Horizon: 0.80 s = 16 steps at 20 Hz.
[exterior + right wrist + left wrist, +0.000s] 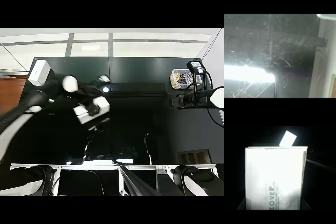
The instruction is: Fold the box and place the chain.
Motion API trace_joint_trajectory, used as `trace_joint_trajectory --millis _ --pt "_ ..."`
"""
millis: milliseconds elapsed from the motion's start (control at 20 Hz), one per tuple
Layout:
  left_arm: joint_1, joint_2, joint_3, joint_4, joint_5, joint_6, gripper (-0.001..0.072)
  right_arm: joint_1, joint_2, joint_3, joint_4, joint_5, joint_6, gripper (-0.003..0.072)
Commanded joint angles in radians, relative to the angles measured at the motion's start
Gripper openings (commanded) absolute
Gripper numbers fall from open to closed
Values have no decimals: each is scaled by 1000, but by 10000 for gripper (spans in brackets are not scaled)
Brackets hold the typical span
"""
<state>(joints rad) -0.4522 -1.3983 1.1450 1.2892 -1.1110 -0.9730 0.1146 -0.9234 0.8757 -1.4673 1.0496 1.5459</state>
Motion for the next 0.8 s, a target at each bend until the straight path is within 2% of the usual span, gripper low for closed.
trace_joint_trajectory --millis 0,250,450,600,750 --pt "188 92 -29 57 -96 -116 275 0 0 0 2 0 0 16" --pt "496 231 -152 64 -125 -132 275 0 0 0 28 -16 0 16" --pt "736 288 -245 62 -132 -132 275 0 0 0 35 -18 0 16" --pt "860 297 -274 56 -128 -132 275 0 0 0 36 -22 0 16" --pt "949 305 -288 27 -74 -140 274 0 0 0 36 -23 0 16"
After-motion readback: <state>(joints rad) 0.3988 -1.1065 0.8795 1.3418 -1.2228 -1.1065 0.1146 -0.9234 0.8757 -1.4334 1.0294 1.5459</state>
